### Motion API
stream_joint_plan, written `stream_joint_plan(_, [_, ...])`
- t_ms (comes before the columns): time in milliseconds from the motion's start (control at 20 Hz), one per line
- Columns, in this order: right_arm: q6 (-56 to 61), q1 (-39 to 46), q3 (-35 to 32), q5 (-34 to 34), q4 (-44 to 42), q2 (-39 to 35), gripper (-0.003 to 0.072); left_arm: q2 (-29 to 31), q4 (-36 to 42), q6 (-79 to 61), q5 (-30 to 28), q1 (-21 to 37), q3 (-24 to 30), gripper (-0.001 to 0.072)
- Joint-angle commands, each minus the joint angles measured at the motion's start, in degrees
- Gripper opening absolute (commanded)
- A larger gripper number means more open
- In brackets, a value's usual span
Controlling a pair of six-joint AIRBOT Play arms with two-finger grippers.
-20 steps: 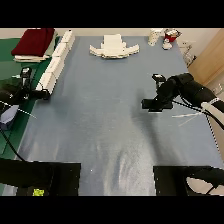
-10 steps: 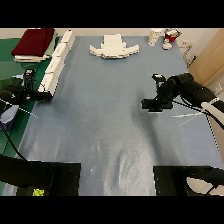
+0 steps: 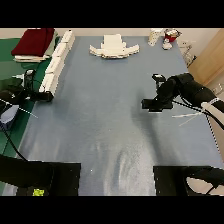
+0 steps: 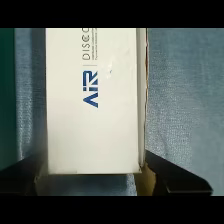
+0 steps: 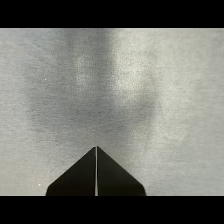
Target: Fold the box.
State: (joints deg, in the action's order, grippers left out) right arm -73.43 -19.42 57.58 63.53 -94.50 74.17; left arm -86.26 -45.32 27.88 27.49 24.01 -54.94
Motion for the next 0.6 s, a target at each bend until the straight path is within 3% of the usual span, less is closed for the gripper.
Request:
stream_joint_plan(0, [0.02, -0.07, 0.07, 0.00, 0.00, 0.02, 0.0020, 1.40, -2.27, 0.22, 2.01, 0.76, -0.07, 0.0700])
stream_joint_plan(150, [0.00, -0.07, 0.07, 0.00, 0.00, 0.02, 0.0020, 5.09, -6.67, 1.90, 6.97, 2.84, -0.07, 0.0700])
stream_joint_plan(450, [0.00, -0.07, 0.07, -0.02, 0.00, 0.04, 0.0020, 13.84, -20.24, 5.90, 26.01, 5.77, -0.07, 0.0699])
stream_joint_plan(550, [0.00, -0.07, 0.07, -0.02, 0.00, 0.02, 0.0020, 15.10, -20.87, 6.67, 33.83, 5.66, -0.07, 0.0692])
